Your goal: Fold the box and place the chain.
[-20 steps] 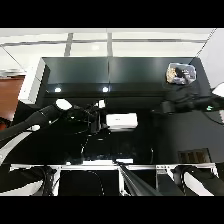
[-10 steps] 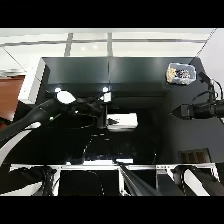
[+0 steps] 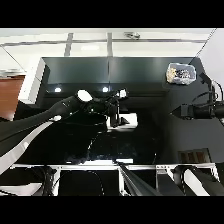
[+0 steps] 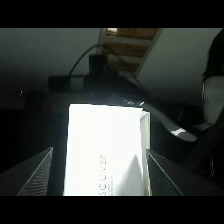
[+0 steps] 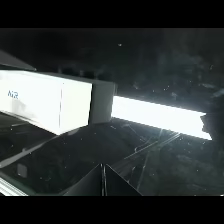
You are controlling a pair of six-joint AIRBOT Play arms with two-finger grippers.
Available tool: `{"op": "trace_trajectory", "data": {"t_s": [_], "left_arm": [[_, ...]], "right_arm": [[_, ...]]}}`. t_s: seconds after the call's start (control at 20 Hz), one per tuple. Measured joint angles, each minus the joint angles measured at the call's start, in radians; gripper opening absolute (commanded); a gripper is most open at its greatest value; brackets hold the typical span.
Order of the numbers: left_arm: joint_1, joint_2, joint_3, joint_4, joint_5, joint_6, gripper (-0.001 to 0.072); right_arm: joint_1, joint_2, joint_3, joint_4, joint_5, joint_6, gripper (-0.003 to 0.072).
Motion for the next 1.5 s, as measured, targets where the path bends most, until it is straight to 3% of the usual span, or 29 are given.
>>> {"op": "trace_trajectory", "data": {"t_s": [1.5], "left_arm": [[-0.004,-0.021,0.005,0.092,-0.053,-0.051,0.0703]], "right_arm": [[0.0,0.0,0.0,0.0,-0.013,-0.004,0.0011]]}}
